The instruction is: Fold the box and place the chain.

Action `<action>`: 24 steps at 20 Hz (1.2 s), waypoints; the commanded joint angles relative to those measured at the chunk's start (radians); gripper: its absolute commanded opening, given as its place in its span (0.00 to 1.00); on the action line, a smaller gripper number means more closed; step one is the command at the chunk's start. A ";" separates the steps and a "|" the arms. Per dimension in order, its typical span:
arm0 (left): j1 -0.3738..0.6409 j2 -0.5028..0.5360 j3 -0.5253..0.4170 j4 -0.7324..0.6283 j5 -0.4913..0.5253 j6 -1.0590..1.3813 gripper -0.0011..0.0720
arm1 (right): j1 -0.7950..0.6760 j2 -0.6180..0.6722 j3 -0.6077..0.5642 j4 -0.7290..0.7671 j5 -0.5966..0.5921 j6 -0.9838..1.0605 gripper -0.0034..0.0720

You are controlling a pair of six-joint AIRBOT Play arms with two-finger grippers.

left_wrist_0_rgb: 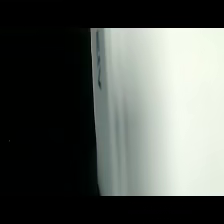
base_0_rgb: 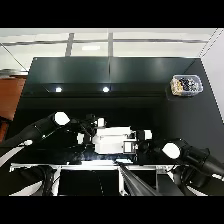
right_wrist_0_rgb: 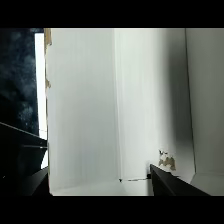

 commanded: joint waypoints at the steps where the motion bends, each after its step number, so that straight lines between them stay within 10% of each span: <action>1: 0.001 -0.001 0.001 -0.001 -0.002 -0.002 0.05 | 0.003 -0.005 0.026 0.022 -0.014 0.052 0.97; 24: 0.001 -0.001 0.001 0.000 -0.001 -0.022 0.05 | -0.196 0.002 0.161 -0.046 0.146 0.011 0.97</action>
